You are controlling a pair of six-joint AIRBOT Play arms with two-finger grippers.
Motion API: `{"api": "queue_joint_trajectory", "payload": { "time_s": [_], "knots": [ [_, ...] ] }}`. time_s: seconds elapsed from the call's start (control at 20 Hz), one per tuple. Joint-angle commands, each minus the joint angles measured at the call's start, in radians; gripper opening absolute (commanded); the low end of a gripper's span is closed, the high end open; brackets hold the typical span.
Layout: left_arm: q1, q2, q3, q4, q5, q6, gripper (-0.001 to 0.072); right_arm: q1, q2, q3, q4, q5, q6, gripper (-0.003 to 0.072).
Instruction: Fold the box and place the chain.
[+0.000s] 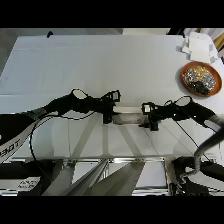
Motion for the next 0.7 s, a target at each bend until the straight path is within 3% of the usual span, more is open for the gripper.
{"api": "queue_joint_trajectory", "payload": {
  "time_s": [0.0, 0.25, 0.35, 0.45, 0.55, 0.65],
  "knots": [
    [0.0, 0.0, 0.001, 0.0, 0.001, 0.0, 0.0011, 0.001, -0.009, 0.0, 0.019, -0.015, -0.002, 0.0573],
    [0.0, 0.0, 0.001, 0.0, 0.001, 0.0, 0.0011, 0.002, -0.016, 0.0, 0.025, -0.018, -0.001, 0.0516],
    [0.0, 0.0, 0.001, 0.0, 0.001, 0.0, 0.0011, 0.002, -0.022, 0.0, 0.024, -0.018, -0.001, 0.0409],
    [0.0, 0.0, 0.001, 0.0, 0.001, 0.0, 0.0011, 0.002, -0.026, 0.0, 0.021, -0.018, -0.001, 0.0395],
    [0.0, 0.0, 0.001, 0.0, 0.001, 0.0, 0.0011, 0.002, -0.026, 0.0, 0.021, -0.017, -0.001, 0.0321],
    [0.0, 0.0, 0.001, 0.0, 0.001, 0.0, 0.0011, 0.002, -0.026, 0.0, 0.021, -0.017, -0.001, 0.0317]
  ]
}}
